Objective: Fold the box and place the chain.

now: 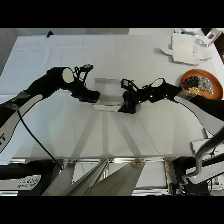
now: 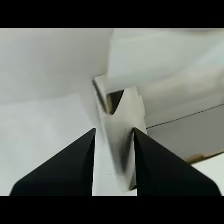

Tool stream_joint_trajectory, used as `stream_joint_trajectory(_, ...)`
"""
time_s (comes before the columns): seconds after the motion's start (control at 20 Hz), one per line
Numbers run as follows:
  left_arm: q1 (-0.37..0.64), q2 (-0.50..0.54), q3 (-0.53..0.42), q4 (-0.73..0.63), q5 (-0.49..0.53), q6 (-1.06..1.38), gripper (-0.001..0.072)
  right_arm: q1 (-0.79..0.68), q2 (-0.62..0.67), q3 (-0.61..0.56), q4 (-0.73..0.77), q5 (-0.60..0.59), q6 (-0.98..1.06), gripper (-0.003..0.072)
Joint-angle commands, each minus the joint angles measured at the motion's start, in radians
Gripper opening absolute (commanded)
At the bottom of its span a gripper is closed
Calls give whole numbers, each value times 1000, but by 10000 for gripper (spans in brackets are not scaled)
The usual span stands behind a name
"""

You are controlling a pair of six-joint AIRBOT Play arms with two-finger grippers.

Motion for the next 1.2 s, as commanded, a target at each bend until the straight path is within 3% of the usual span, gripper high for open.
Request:
stream_joint_trajectory(0.0,-55,-78,87,34,-61,-87,253,1,1,0,0,0,0,528)
stream_joint_trajectory(0.15,-86,-113,146,133,-101,-233,249,1,1,0,0,0,0,528)
stream_joint_trajectory(0.2,-92,-117,152,169,-121,-272,208,1,1,0,0,0,0,528)
stream_joint_trajectory(0.35,-96,-123,152,208,-174,-291,186,1,1,0,0,0,0,528)
stream_joint_trajectory(0.45,-97,-123,152,207,-172,-290,42,1,1,0,0,0,0,528)
stream_joint_trajectory(0.5,-98,-123,152,207,-170,-290,12,1,1,0,0,0,0,528)
stream_joint_trajectory(0.75,-102,-119,154,199,-155,-290,11,1,1,0,0,0,0,528)
stream_joint_trajectory(0.9,-98,-101,154,200,-152,-282,36,1,1,0,0,0,0,528)
stream_joint_trajectory(0.95,-93,-94,154,199,-151,-274,104,1,1,0,0,0,0,528)
stream_joint_trajectory(1.0,-90,-84,154,197,-151,-263,221,1,1,0,0,0,0,528)
stream_joint_trajectory(1.05,-87,-74,154,200,-153,-255,280,1,1,0,0,0,0,528)
stream_joint_trajectory(1.15,-77,-44,154,168,-171,-211,281,1,1,0,0,0,0,528)
